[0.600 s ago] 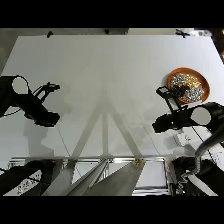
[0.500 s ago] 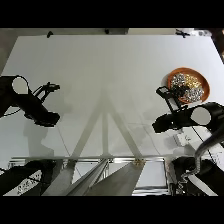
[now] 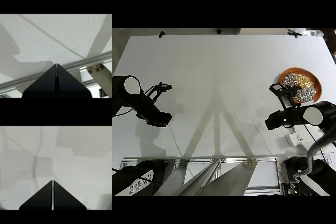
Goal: Fold the box and place the chain.
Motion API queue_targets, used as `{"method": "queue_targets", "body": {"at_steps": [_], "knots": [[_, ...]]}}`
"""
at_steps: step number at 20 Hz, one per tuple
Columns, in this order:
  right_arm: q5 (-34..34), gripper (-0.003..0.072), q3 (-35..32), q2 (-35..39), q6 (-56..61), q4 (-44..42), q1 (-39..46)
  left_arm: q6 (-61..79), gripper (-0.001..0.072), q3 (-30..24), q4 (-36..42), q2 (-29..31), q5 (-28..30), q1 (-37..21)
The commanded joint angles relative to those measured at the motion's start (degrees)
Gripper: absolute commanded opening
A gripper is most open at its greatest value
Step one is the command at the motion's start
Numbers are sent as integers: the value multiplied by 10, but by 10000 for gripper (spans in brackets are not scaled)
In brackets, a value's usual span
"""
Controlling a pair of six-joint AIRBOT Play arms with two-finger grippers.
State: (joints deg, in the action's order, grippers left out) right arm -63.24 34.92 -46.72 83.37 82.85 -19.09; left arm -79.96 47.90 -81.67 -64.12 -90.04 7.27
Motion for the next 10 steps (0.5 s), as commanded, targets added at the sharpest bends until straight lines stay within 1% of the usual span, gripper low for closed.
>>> {"method": "queue_targets", "body": {"at_steps": [1, 2, 3, 5, 6, 7, 8, 9, 10], "knots": [[-75, 11, 36, 0, 69, 265, 19, 0, 12, 0, 0, 0, 0, 0], [-99, 10, 46, 0, 61, 332, 52, 0, 12, 0, 0, 0, 0, 0], [-108, 8, 49, 0, 38, 366, 97, 0, 12, 0, 0, 0, 0, 0], [-103, 12, 49, -2, -33, 377, 211, 0, 12, 0, 0, 0, 0, 0], [-80, 97, 49, -7, -28, 375, 269, 0, 12, 0, 0, 0, 0, 0], [-57, 357, 49, -14, -29, 374, 317, 0, 12, 0, 0, 0, 0, 0], [-45, 498, 49, -25, -28, 377, 352, 0, 12, 0, 0, 0, 0, 0], [-38, 543, 49, -39, -29, 377, 381, 0, 12, 0, 0, 0, 0, 0], [-37, 543, 49, -60, -34, 381, 404, 0, 12, 0, 0, 0, 0, 0]]}}
